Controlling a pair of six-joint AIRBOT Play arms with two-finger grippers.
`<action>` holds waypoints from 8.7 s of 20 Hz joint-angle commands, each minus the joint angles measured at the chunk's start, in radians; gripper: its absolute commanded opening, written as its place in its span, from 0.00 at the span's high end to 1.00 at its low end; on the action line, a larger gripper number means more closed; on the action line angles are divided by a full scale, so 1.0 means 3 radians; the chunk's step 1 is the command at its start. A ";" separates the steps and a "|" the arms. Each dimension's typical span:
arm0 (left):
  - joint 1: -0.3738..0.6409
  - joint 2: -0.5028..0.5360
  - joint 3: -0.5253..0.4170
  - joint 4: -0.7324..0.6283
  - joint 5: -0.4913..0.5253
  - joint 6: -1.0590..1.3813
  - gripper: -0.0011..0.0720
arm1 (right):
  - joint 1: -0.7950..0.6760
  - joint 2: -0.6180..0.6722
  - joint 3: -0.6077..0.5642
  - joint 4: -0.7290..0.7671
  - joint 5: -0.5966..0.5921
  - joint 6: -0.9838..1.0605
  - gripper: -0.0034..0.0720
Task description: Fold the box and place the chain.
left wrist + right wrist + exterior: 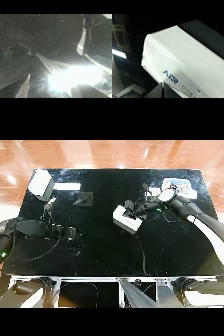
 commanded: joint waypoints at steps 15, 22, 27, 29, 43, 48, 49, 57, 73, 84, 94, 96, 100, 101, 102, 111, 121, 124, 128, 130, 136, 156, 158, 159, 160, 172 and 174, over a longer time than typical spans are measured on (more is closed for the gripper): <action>0.0004 -0.0001 0.0001 -0.0038 0.0004 0.0001 0.17 | -0.0215 -0.0017 0.0266 -0.0065 0.0979 -0.0216 0.91; 0.0004 -0.0001 0.0001 -0.0041 0.0003 0.0001 0.17 | -0.0380 0.0001 0.0534 -0.0089 0.0726 -0.0170 0.91; 0.0004 -0.0001 0.0001 -0.0038 0.0001 0.0003 0.17 | -0.0295 -0.0299 0.0573 -0.0088 -0.0177 0.0039 0.91; 0.0004 -0.0001 0.0001 -0.0038 0.0001 0.0003 0.17 | -0.0252 -0.0501 0.0654 -0.0086 -0.0053 0.0039 0.91; -0.0309 -0.0056 0.0076 -0.0309 0.0182 0.1339 0.14 | 0.0025 -0.0495 0.0683 -0.0175 0.0926 -0.0200 0.91; -0.1197 -0.0584 0.0781 0.0170 -0.0196 0.2007 0.14 | -0.0619 0.0144 0.0567 -0.0722 0.1241 -0.0090 0.91; -0.1296 -0.0825 0.0988 0.0324 -0.0093 0.2042 0.14 | -0.0734 0.0334 0.0443 -0.0992 0.1361 0.0014 0.91; -0.1369 -0.1755 0.1684 -0.0338 -0.0179 0.3768 0.13 | -0.1072 0.1328 -0.0298 -0.1471 0.1673 0.0102 0.91; -0.1405 -0.2079 0.1684 -0.0488 -0.0394 0.4081 0.12 | -0.1072 0.1322 -0.0299 -0.1495 0.1506 0.0074 0.92; -0.1404 -0.2106 0.1682 -0.0462 -0.0341 0.3946 0.12 | -0.1072 0.1322 -0.0299 -0.1495 0.1467 0.0074 0.92; -0.1404 -0.2112 0.1684 -0.0477 -0.0334 0.3822 0.12 | -0.1072 0.1322 -0.0299 -0.1495 0.1455 0.0075 0.92; -0.1404 -0.2112 0.1684 -0.0477 -0.0310 0.3799 0.12 | -0.1072 0.1322 -0.0299 -0.1497 0.1453 0.0075 0.92; -0.1405 -0.2112 0.1684 -0.0488 -0.0240 0.3798 0.12 | -0.1072 0.1322 -0.0299 -0.1497 0.1453 0.0075 0.92; -0.1404 -0.2112 0.1684 -0.0487 -0.0245 0.3798 0.12 | -0.1072 0.1322 -0.0299 -0.1495 0.1453 0.0075 0.92; -0.1404 -0.2112 0.1684 -0.0487 -0.0247 0.3798 0.12 | -0.1072 0.1322 -0.0299 -0.1497 0.1453 0.0075 0.92; -0.1455 -0.2192 0.1681 -0.0481 -0.0282 0.3707 0.12 | -0.1072 0.1322 -0.0299 -0.1495 0.1439 0.0075 0.92; -0.1500 -0.2220 0.1685 -0.0164 -0.0238 0.3549 0.96 | -0.1072 0.1322 -0.0299 -0.1497 0.1431 0.0075 0.91; -0.1493 -0.2204 0.1718 -0.0032 -0.0200 0.3300 0.96 | -0.1071 0.1322 -0.0298 -0.1497 0.1428 0.0075 0.92; -0.1352 -0.2041 0.1809 0.0100 -0.0074 0.3131 0.96 | -0.1072 0.1322 -0.0298 -0.1495 0.1429 0.0075 0.91; -0.1175 -0.1940 0.1809 0.0211 0.0015 0.3005 0.96 | -0.1072 0.1322 -0.0298 -0.1497 0.1425 0.0075 0.91; -0.0212 -0.1719 0.1808 0.0465 0.0688 0.2586 0.96 | -0.1072 0.1322 -0.0298 -0.1497 0.1401 0.0050 0.91; 0.2380 -0.1835 0.2070 0.1193 0.0140 0.1928 0.96 | -0.1071 0.1322 -0.0298 -0.1495 0.1352 -0.0099 0.91; 0.2358 -0.1934 0.2101 0.1204 -0.0056 0.1738 0.96 | -0.1071 0.1322 -0.0298 -0.1493 0.1352 -0.0098 0.91; 0.2358 -0.1975 0.2101 0.1197 -0.0099 0.1715 0.96 | -0.1071 0.1322 -0.0298 -0.1493 0.1354 -0.0098 0.91; 0.2355 -0.2009 0.2101 0.1181 -0.0094 0.1715 0.96 | -0.1071 0.1322 -0.0298 -0.1493 0.1361 -0.0097 0.91; 0.2294 -0.2004 0.2686 0.1086 0.0271 0.0969 0.12 | -0.1071 0.1322 -0.0277 -0.1554 0.1275 -0.0100 0.91; 0.2173 -0.1906 0.2897 0.0739 0.0286 0.0683 0.13 | -0.1069 0.1316 -0.0123 -0.1705 0.1114 -0.0095 0.91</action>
